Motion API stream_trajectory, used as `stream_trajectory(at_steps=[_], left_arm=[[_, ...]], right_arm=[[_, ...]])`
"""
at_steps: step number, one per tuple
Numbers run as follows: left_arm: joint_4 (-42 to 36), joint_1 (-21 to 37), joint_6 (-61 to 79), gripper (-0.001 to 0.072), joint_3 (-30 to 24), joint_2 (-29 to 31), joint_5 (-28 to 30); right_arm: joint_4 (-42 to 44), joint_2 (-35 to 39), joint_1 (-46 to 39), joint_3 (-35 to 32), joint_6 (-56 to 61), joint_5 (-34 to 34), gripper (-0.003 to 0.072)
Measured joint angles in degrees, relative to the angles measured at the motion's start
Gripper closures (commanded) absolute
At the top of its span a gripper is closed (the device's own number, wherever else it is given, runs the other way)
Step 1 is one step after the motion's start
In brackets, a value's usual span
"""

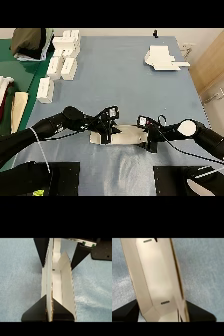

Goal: Fold the box.

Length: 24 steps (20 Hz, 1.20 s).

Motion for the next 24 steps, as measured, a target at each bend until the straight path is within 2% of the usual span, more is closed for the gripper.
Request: stream_trajectory(at_steps=[9,19,20,21,24], left_arm=[[0.0,0.0,0.0,0.0694,0.0,0.0,0.0],[0.0,0.0,0.0,0.0694,0.0,0.0,0.0],[0.0,0.0,0.0,0.0694,0.0,0.0,0.0],[0.0,0.0,0.0,0.0694,0.0,0.0,0.0],[0.0,0.0,0.0,0.0694,0.0,0.0,0.0]], right_arm=[[-2.8,0.4,-0.5,0.1,3.7,1.9,-0.003],[0.4,-3.1,-0.5,0.1,-9.0,1.0,-0.0022],[0.8,-3.5,-0.5,0.1,-9.8,0.8,-0.0017],[1.2,-3.8,-0.5,0.1,-10.3,0.7,0.0029],[1.9,-4.3,-0.7,0.1,-11.3,0.6,0.003]])
